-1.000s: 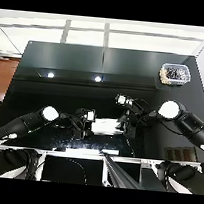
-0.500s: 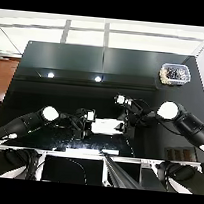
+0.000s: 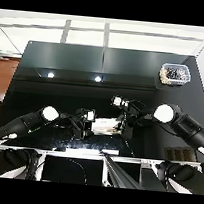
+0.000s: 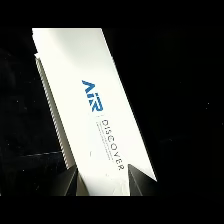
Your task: Fold the box and place the chain.
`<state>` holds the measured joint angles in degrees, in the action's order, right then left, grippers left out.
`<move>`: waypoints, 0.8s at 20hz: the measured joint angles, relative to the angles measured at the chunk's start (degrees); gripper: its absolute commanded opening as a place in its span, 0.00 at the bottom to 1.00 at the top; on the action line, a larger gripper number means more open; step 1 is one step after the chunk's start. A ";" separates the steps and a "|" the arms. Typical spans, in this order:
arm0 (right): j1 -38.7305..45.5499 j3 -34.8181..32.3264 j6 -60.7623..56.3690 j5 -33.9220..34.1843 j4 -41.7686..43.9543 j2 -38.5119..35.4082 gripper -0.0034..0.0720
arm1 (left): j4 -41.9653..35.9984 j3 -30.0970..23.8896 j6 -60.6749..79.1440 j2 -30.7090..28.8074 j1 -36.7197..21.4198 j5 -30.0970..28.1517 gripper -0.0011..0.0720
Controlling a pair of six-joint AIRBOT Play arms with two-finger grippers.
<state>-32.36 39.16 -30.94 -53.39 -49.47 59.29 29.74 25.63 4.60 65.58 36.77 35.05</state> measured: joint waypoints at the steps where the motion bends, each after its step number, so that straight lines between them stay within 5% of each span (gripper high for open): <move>1: -0.04 0.00 -0.04 -0.09 -0.07 0.00 0.49 | 0.00 0.00 0.02 0.00 0.00 0.00 0.47; 16: -1.07 0.02 -0.37 -1.16 -0.15 1.16 0.49 | 0.13 0.00 0.02 0.02 0.00 0.13 0.47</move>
